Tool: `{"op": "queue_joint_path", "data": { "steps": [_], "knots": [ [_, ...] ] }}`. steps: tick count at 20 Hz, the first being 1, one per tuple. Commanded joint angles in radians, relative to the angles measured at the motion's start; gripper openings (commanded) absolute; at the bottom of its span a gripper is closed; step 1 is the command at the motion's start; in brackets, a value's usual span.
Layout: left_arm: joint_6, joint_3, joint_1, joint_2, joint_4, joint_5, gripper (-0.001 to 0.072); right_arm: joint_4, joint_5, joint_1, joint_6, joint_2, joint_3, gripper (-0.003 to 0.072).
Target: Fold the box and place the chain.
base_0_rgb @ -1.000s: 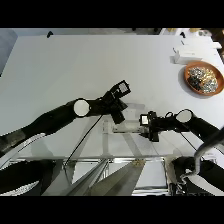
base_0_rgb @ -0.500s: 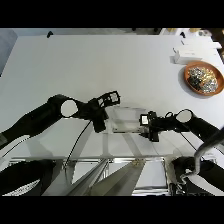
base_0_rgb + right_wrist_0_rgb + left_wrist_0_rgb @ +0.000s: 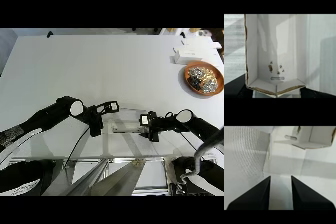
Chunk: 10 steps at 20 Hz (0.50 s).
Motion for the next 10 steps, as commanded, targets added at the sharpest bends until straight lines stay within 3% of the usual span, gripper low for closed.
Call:
{"op": "queue_joint_path", "data": {
  "steps": [1, 4, 10],
  "knots": [
    [0.261, 0.000, 0.001, -0.007, -0.002, 0.018, 0.0296, 0.000, 0.000, 0.000, 0.000, 0.001, 0.000, 0.0406],
    [0.390, 0.000, 0.001, -0.007, -0.034, 0.040, 0.0297, 0.000, 0.000, 0.000, 0.000, 0.001, 0.000, 0.0406],
    [0.412, 0.000, -0.032, -0.015, -0.099, 0.122, 0.0288, 0.000, 0.000, 0.000, 0.000, 0.001, 0.000, 0.0406]
  ]
}}
